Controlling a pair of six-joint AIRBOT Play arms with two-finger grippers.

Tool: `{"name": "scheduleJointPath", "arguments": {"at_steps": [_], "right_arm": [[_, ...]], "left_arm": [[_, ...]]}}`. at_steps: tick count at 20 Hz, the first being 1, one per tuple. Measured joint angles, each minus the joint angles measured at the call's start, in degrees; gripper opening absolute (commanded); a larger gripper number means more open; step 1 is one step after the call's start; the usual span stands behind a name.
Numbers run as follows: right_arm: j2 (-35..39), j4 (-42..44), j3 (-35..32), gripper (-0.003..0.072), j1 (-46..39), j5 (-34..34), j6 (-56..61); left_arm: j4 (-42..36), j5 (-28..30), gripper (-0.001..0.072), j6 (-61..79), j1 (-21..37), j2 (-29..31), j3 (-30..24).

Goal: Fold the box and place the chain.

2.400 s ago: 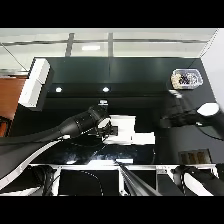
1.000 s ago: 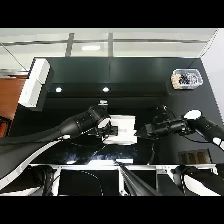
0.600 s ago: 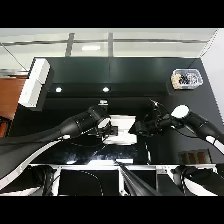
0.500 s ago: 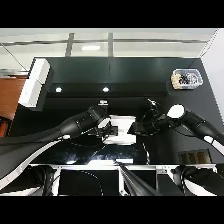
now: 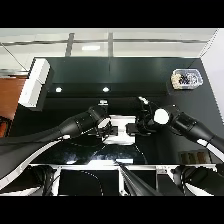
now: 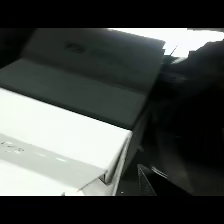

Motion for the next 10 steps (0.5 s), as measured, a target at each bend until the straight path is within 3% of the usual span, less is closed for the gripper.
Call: {"name": "scheduleJointPath", "arguments": {"at_steps": [10], "right_arm": [[-3.7, -14.8, 4.8, 0.0334, 9.2, 6.3, 17.8]], "left_arm": [[0.0, 0.0, 0.0032, 0.0, 0.0, 0.0, 0.0]]}}
